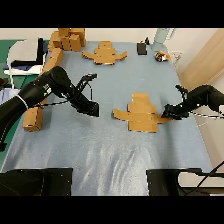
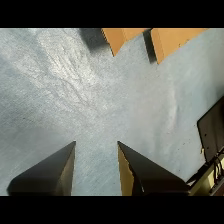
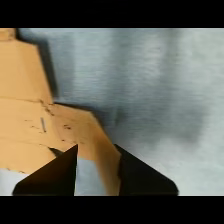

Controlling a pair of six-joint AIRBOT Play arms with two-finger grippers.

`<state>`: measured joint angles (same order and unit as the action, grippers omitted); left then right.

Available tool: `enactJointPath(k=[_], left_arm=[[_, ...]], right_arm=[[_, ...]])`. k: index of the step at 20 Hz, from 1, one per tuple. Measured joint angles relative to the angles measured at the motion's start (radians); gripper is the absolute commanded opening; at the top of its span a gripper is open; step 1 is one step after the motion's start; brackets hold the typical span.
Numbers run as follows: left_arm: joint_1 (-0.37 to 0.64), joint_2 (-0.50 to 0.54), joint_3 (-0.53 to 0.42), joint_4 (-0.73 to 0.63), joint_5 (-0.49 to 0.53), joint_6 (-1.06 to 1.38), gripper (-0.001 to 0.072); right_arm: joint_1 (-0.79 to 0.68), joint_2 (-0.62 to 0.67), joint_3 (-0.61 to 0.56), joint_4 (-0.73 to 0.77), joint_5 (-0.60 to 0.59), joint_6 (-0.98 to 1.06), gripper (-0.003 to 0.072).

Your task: Fold the box.

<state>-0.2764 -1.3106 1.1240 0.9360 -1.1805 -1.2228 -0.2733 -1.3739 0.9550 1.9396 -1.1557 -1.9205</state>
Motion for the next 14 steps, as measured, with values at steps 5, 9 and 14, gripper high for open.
enactJointPath(k=[5, 9, 14], left_arm=[[0.000, 0.000, 0.000, -0.012, 0.002, -0.004, 0.0407], [0.004, -0.001, 0.000, -0.072, 0.002, 0.010, 0.0407], [0.083, -0.031, -0.006, -0.173, 0.002, 0.054, 0.0407]], right_arm=[[0.004, -0.014, 0.000, 0.065, -0.007, -0.063, 0.0054], [0.011, -0.020, -0.008, 0.136, -0.008, -0.088, 0.0002], [0.126, 0.023, -0.135, 0.327, 0.032, -0.161, 0.0002]])
